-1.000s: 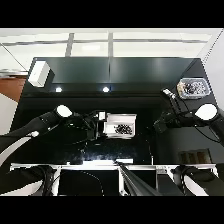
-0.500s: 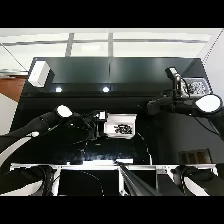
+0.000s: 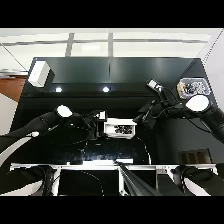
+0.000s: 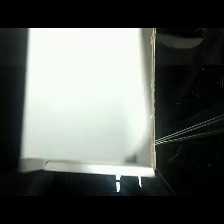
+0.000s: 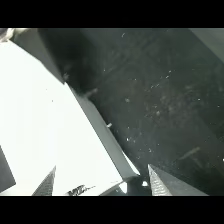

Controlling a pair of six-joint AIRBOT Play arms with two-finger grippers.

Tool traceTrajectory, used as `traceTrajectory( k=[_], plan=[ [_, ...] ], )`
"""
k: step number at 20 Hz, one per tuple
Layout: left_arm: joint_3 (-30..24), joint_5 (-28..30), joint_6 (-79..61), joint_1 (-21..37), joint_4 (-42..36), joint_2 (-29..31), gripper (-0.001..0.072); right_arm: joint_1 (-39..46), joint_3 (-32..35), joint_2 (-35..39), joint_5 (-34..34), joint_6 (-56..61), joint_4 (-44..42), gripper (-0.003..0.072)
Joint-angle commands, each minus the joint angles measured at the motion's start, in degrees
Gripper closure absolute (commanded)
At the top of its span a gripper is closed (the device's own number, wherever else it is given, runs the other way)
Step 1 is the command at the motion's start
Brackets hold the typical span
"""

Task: Fold the box and place the chain.

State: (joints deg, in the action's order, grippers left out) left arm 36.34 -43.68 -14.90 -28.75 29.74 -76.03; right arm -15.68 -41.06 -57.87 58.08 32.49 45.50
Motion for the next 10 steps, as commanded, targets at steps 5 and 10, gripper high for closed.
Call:
traceTrajectory(
  k=[5,10],
  plan=[
    [0.0,0.0,0.0,0.0,0.0,0.0,0.0312,-4.8,3.1,-0.1,-2.8,-8.0,1.3,-0.0019],
    [0.0,0.0,0.0,0.0,0.0,0.0,0.0312,-8.0,3.4,-0.1,-3.6,-9.6,1.5,-0.0019]
  ],
)
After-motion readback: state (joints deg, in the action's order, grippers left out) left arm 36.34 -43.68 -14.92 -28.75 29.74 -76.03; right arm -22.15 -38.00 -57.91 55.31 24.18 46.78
